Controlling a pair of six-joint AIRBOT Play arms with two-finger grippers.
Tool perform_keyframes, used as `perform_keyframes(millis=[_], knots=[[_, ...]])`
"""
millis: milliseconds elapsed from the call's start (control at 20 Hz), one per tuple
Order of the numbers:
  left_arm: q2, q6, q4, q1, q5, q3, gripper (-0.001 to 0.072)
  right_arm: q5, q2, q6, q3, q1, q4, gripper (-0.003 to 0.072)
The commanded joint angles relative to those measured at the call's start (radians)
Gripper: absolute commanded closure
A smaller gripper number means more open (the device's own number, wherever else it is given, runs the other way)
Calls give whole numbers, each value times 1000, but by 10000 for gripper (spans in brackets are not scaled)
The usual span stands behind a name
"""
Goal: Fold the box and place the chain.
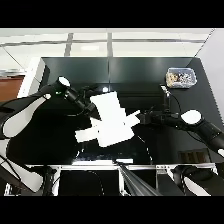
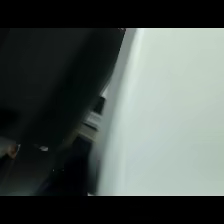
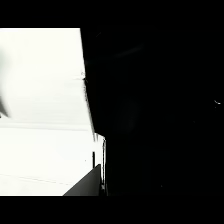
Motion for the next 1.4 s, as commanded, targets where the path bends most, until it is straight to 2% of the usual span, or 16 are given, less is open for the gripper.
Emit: perform_keyframes(millis=[0, 50, 100, 150, 300, 400, 500, 600, 650, 700, 800, 850, 1000, 1350], knots=[[-4, -18, -8, 0, 24, 4, 685, -1, 1, 12, 0, 1, 1, 670], [-3, 2, -9, 1, 13, 4, 687, -3, 1, 15, 0, 0, 1, 575], [-2, 8, -7, 2, 4, 4, 687, -3, 1, 14, 0, -3, -2, 251], [1, 10, -7, 5, 3, 5, 687, 7, 4, 13, 6, -18, -20, -12], [41, 31, -3, 7, 3, 5, 689, 199, 40, 14, 118, -140, -251, -19], [129, 135, 6, -18, 43, -34, 690, 386, 70, 7, 233, -237, -416, -19], [280, 349, -47, -72, 240, -172, 690, 518, 86, 4, 327, -309, -573, -19], [431, 528, -56, -140, 509, -300, 688, 528, 86, 4, 355, -350, -700, -19], [475, 635, -27, -170, 571, -324, 688, 532, 86, 4, 355, -360, -731, -19], [501, 760, 29, -197, 592, -326, 688, 515, 86, 4, 355, -361, -727, -19], [519, 944, 123, -254, 663, -325, 686, 423, 85, 6, 352, -356, -612, -19], [513, 942, 127, -274, 712, -325, 685, 382, 85, -7, 346, -354, -548, -19], [474, 943, 123, -301, 797, -325, 684, 311, 83, -258, 277, -325, -406, -20], [390, 940, 164, -306, 792, -321, 684, 217, 82, -746, 48, -122, -320, -20]])
